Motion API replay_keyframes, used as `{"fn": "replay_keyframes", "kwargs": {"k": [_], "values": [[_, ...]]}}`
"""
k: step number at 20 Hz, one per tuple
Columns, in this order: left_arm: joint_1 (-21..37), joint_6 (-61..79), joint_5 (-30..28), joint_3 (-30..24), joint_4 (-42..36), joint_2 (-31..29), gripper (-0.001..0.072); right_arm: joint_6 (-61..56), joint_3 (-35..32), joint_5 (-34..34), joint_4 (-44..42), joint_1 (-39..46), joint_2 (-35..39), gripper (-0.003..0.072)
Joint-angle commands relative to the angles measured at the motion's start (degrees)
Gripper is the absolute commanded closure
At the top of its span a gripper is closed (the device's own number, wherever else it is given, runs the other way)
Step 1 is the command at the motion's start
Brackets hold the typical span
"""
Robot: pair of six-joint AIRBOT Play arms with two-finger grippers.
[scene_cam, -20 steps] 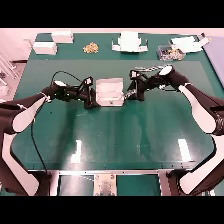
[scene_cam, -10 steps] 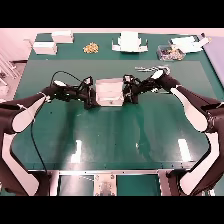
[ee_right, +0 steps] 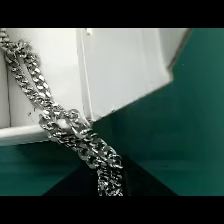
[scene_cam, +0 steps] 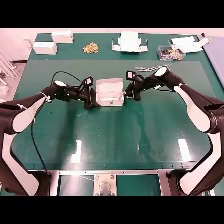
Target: Fold the box and place the chain.
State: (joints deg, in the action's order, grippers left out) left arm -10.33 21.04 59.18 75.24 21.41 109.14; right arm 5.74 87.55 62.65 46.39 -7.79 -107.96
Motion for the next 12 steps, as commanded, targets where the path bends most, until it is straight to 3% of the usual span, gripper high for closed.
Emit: {"fn": "replay_keyframes", "kwargs": {"k": [1,7,12], "values": [[0.0,0.0,-0.1,0.0,0.0,0.0,0.0176,-5.2,0.2,2.4,-0.3,0.5,3.5,0.0679],[0.0,0.0,-0.1,0.0,0.0,0.0,0.0176,-13.7,0.2,6.6,-1.5,0.3,15.3,0.068],[0.0,0.0,-0.1,0.0,0.0,0.0,0.0177,-13.7,0.2,6.1,-10.0,-0.8,23.2,0.068]]}}
